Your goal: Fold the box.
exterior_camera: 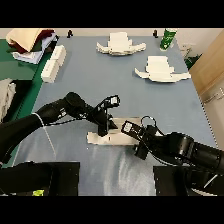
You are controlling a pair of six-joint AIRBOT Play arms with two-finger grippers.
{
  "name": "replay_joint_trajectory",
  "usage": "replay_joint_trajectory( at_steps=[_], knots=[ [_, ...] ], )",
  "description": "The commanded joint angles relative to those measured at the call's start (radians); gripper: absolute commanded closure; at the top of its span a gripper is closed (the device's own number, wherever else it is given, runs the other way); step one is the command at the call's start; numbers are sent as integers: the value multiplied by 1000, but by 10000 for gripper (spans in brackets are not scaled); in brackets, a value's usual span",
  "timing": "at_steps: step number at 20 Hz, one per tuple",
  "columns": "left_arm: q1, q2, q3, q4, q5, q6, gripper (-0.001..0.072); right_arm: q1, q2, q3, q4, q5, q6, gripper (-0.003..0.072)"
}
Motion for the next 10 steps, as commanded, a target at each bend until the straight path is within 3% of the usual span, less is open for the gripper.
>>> replay_joint_trajectory(
  at_steps=[1, 6, 7, 8, 10],
  knots=[
    [0, 0, 0, 0, 0, 0, 697, 2, -5, 58, -83, -65, 118, 161],
    [0, 0, 0, 0, 0, 0, 697, -1, -5, 80, -84, -131, 219, 158],
    [0, 0, 0, 0, 0, 0, 696, -1, -5, 80, -84, -142, 222, 108],
    [0, 0, 0, 0, 0, 0, 696, -1, -5, 80, -99, -169, 220, -34],
    [0, 0, 0, 1, 0, 0, 696, -8, -5, 78, -111, -175, 200, -34]
  ],
)
